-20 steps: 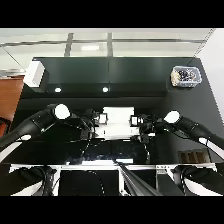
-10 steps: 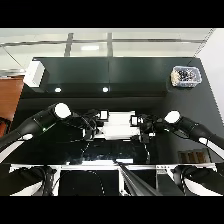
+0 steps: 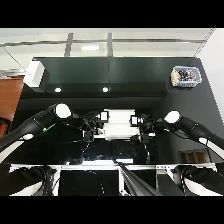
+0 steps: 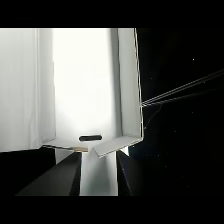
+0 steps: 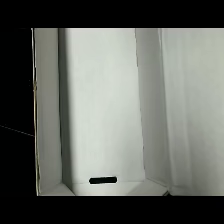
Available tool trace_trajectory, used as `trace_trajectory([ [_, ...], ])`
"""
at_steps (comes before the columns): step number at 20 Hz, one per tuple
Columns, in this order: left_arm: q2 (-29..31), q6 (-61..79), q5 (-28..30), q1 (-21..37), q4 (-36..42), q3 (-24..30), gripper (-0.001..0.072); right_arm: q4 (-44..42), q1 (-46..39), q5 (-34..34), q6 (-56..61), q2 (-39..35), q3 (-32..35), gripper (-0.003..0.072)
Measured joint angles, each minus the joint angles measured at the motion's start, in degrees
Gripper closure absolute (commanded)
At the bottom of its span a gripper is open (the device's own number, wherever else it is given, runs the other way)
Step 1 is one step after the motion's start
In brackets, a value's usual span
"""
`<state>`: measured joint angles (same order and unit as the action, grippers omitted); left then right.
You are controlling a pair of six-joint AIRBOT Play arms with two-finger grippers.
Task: Fold the box and place the chain.
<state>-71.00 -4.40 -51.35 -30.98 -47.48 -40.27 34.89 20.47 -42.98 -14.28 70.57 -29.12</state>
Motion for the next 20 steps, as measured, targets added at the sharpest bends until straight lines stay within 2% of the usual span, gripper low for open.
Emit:
trace_trajectory([
  [4, -1.07, -0.33, 1.36, -0.09, 2.80, 0.00, 0.0443, 0.00, 0.00, 0.00, 0.02, 0.00, 0.00, 0.0276],
  [5, -1.31, -0.35, 1.75, -0.13, 3.67, 0.00, 0.0482, 0.00, 0.00, 0.02, 0.02, 0.00, 0.00, 0.0277],
  [6, -1.55, -0.42, 2.12, -0.13, 4.57, 0.00, 0.0487, 0.00, 0.00, 0.02, 0.02, 0.00, -0.02, 0.0277],
  [10, -2.73, -0.52, 2.93, -0.33, 8.17, 0.00, 0.0489, 0.02, 0.00, 0.02, 0.00, 0.00, 0.00, 0.0277],
  [11, -3.15, -0.52, 3.28, -0.50, 8.90, 0.00, 0.0534, 0.02, 0.00, 0.02, 0.00, 0.00, -0.02, 0.0277],
  [13, -3.82, -0.55, 4.02, -0.94, 9.90, 0.00, 0.0555, 0.00, 0.00, 0.02, 0.02, 0.00, -0.02, 0.0276],
  [14, -4.07, -0.52, 4.04, -1.20, 10.12, 0.00, 0.0617, 0.02, 0.00, 0.02, 0.00, 0.00, -0.02, 0.0277],
  [15, -4.22, -0.52, 4.11, -1.49, 10.27, 0.00, 0.0624, 0.02, 0.00, 0.00, 0.00, 0.00, -0.02, 0.0276],
  [16, -4.35, -0.52, 4.20, -1.75, 10.36, 0.00, 0.0618, 0.02, 0.00, 0.00, -0.02, 0.00, -0.02, 0.0277],
  [17, -4.44, -0.52, 4.26, -1.97, 10.47, 0.00, 0.0580, 0.02, 0.00, 0.00, -0.02, 0.00, -0.02, 0.0276],
  [18, -4.50, -0.52, 4.37, -2.14, 10.51, 0.00, 0.0464, 0.02, 0.00, 0.00, -0.02, 0.00, -0.02, 0.0277],
  [19, -4.52, -0.52, 4.48, -2.27, 10.64, 0.00, 0.0430, 0.02, 0.00, 0.00, -0.02, 0.00, -0.02, 0.0277],
  [20, -4.57, -0.52, 4.46, -2.36, 10.64, 0.00, 0.0431, 0.02, 0.00, 0.00, -0.02, 0.00, -0.02, 0.0276],
])
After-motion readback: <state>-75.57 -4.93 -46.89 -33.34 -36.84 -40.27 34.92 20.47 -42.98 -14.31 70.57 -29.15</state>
